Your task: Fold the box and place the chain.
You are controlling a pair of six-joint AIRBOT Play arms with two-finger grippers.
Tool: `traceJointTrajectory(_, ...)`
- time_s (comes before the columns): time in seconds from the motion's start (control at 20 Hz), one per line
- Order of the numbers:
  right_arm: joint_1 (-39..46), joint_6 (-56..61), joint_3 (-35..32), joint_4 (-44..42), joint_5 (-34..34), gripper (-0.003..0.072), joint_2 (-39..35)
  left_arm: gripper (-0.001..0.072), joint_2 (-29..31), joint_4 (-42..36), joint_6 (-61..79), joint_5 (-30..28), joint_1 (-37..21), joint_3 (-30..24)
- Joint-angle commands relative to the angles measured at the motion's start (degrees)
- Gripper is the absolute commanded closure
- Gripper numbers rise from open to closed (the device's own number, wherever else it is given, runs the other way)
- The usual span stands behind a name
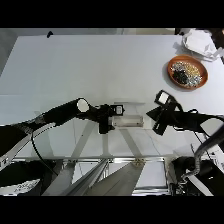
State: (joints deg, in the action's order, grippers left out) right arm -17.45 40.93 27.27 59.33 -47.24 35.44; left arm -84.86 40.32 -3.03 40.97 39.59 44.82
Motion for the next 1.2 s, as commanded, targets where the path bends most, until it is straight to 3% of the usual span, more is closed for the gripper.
traceJointTrajectory(0.0,2.58,33.07,1.53,10.75,3.76,0.0671,-2.64,0.0439,0.02,0.04,0.02,0.0,0.04,0.04)
traceJointTrajectory(0.25,17.86,35.1,2.78,11.04,-10.29,0.0671,1.11,0.0439,0.02,0.04,0.02,0.0,0.04,0.04)
traceJointTrajectory(0.5,21.51,31.67,2.78,10.86,-15.74,0.0674,11.96,0.0439,0.02,0.04,0.02,0.0,0.04,0.04)
traceJointTrajectory(0.8,21.51,25.59,2.75,3.63,-16.22,0.0673,24.79,0.0439,0.02,0.04,0.02,0.0,0.04,0.04)
traceJointTrajectory(1.15,20.15,20.06,0.28,-4.04,-13.97,0.0674,27.61,0.0439,0.02,0.04,0.02,0.0,0.04,0.04)
